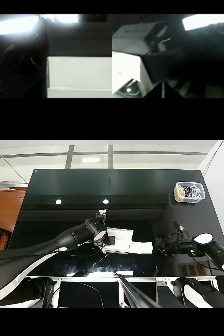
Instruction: Fold the box and place the chain.
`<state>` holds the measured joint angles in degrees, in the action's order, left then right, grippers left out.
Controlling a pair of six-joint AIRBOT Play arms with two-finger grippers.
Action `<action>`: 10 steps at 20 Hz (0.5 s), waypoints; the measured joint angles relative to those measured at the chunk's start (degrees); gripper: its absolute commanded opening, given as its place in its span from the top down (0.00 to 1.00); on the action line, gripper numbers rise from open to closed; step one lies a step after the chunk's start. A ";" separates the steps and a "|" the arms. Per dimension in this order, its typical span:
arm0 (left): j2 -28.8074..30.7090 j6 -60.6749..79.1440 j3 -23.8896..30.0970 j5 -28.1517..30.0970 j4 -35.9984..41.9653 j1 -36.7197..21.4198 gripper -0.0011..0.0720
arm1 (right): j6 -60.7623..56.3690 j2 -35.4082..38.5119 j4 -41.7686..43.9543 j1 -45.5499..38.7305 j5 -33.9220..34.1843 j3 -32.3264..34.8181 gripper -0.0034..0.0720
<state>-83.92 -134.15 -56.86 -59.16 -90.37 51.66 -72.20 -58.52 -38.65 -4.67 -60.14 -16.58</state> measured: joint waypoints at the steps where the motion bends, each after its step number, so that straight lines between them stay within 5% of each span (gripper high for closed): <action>1: 0.00 0.00 -0.02 0.00 -0.02 -0.02 0.94 | 0.94 -0.94 2.08 1.16 0.48 0.07 0.90; 4: 0.00 0.00 -0.02 0.02 -0.02 0.00 0.94 | 3.74 -2.60 6.54 4.20 1.55 0.20 0.80; 6: -0.02 -0.02 0.00 0.02 -0.02 0.00 0.94 | 5.25 -3.04 8.41 5.62 1.46 0.09 0.17; 7: 0.00 -0.02 0.00 0.02 -0.02 -0.02 0.94 | 5.99 -3.21 9.84 6.03 0.72 -0.20 0.06; 10: 0.00 -0.02 0.00 0.04 -0.02 -0.02 0.94 | 8.63 -3.50 10.45 6.82 -1.49 -1.99 0.06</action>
